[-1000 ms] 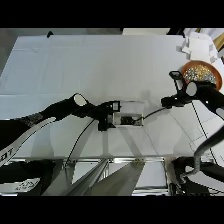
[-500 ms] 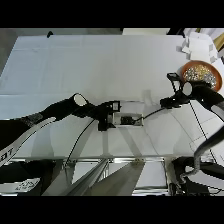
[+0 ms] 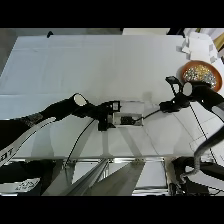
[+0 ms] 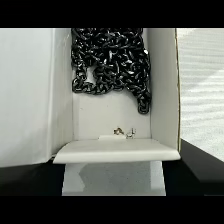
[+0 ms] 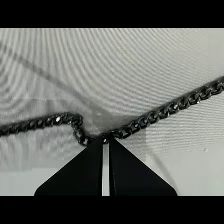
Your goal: Fold the box and place the chain.
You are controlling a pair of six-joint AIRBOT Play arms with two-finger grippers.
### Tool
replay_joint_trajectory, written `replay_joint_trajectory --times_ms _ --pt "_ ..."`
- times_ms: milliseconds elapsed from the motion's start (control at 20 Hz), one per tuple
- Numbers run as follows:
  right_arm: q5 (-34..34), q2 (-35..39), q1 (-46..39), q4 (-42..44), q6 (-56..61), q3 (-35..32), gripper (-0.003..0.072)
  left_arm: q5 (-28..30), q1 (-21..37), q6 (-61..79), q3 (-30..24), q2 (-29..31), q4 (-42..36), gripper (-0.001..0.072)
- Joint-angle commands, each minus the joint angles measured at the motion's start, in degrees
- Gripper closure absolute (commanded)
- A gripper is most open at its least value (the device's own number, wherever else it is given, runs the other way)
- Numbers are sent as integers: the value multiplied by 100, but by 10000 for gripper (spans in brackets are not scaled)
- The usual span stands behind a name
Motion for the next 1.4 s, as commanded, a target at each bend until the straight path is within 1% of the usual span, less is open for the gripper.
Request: replay_joint_trajectory --times_ms 0,150,250,400,550,700,800,900,1000,1050,1250,1350 --pt "39 341 -4 -48 -4 11 676 0 2 0 0 4 2 318" --pt "63 881 -2 55 -44 13 676 0 2 0 2 4 0 318" --pt "63 1344 -2 365 -254 11 676 0 4 0 0 4 2 318" --pt "79 2216 -2 1228 -872 13 676 0 4 0 2 4 2 318" --pt "201 3112 -2 2406 -1338 13 676 0 4 0 0 4 2 318" --pt "223 3832 -2 3508 -1714 13 676 0 4 0 2 4 2 318" --pt "234 4151 -2 4022 -1880 13 676 0 4 0 2 4 2 318" --pt "269 4334 -2 4511 -1910 13 676 0 4 0 0 4 2 318" --pt "433 4347 2 5071 -2164 13 676 0 4 0 2 4 2 318" --pt "431 4347 70 5163 -2229 13 676 0 4 0 0 4 2 318" --pt "188 4203 813 4983 -2306 11 676 0 4 0 2 4 2 318" --pt "-83 3967 1215 4684 -2299 11 676 0 4 0 0 4 2 318"
